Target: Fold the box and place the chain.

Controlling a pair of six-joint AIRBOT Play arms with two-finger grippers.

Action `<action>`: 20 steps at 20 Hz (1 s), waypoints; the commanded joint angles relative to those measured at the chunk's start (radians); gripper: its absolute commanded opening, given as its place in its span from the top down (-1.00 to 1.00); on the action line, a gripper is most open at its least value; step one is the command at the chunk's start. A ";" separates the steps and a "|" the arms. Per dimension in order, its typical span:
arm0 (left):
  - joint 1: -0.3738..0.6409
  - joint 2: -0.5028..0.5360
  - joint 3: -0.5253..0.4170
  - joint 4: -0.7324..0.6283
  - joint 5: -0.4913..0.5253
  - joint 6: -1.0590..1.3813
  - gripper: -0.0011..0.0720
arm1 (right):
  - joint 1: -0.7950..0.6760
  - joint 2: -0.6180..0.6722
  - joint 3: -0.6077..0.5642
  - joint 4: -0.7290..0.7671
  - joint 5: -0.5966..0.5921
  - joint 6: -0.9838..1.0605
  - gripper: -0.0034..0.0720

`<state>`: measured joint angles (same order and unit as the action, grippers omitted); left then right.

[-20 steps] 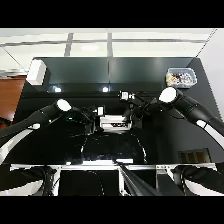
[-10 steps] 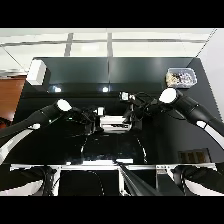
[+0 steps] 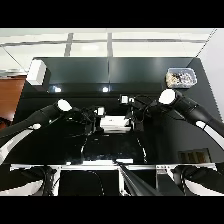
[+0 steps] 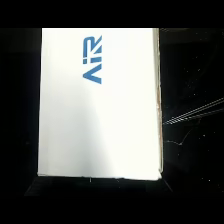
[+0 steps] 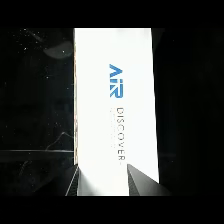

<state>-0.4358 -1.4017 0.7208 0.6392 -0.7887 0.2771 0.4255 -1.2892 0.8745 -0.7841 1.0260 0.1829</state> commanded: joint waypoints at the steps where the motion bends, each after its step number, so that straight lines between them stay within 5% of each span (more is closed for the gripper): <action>1: 0.000 -0.001 0.000 0.000 0.000 0.000 -0.12 | 0.001 -0.002 -0.011 -0.015 0.002 0.000 -0.02; 7: 0.000 -0.001 0.000 0.000 0.000 0.000 -0.12 | 0.000 0.023 -0.039 -0.029 -0.013 0.119 -0.02; 11: 0.000 -0.001 0.000 0.000 0.000 0.000 -0.12 | 0.000 0.144 -0.035 -0.025 0.002 0.491 -0.02; 12: 0.000 -0.001 0.000 0.000 0.000 0.000 -0.12 | 0.000 0.150 -0.035 -0.016 0.023 0.596 0.20; 13: 0.000 -0.001 0.000 0.000 0.000 0.000 -0.12 | 0.000 0.146 -0.039 -0.002 0.047 0.680 0.80; 20: 0.000 -0.001 0.000 0.000 0.000 0.000 -0.12 | 0.000 0.013 -0.086 0.270 -0.090 0.855 0.87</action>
